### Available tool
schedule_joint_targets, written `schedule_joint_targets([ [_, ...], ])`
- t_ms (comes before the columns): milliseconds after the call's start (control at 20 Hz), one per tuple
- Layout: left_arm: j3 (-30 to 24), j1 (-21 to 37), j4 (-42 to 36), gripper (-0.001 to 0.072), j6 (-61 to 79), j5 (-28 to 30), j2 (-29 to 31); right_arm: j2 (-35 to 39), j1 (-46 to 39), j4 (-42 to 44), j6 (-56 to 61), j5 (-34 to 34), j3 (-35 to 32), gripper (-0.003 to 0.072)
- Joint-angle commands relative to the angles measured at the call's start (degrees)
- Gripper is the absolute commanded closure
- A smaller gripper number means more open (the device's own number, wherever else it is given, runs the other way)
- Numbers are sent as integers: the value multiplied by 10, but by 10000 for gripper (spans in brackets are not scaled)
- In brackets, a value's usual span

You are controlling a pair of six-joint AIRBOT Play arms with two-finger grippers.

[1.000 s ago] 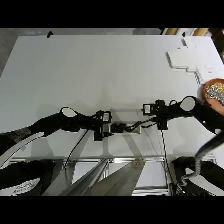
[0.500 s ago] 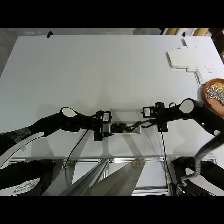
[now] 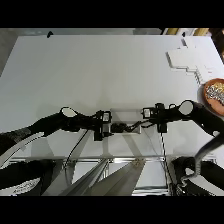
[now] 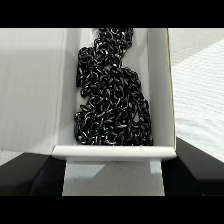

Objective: Fold the box and place the chain.

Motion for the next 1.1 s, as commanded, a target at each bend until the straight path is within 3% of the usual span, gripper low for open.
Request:
schedule_joint_targets([
  [0, 0, 0, 0, 379, 0, 0, 0, 56, 0, -3, 33, 33, 0, 669],
  [200, 0, 0, 0, 379, 0, 0, 0, 178, 0, 45, 45, 120, 0, 669],
  [350, 0, 0, 0, 379, 0, 0, 0, 233, 0, 205, 45, 169, 0, 669],
  [500, 0, 0, 0, 379, 0, 0, 0, 238, 29, 352, 42, 169, 0, 669],
  [600, 0, 0, 0, 379, 0, 0, 0, 235, 88, 380, 43, 132, 0, 669],
  [800, 0, 0, 0, 379, 0, 0, 0, 199, 214, 377, 44, -27, 0, 669],
  [950, 0, 0, 0, 379, 0, 0, 0, 149, 252, 377, 45, -97, 0, 668],
  [1000, 0, 0, 0, 379, 0, 0, 0, 133, 253, 376, 45, -102, 0, 654],
  [1050, 0, 0, 0, 379, 0, 0, 0, 120, 253, 367, 45, -110, 0, 539],
])
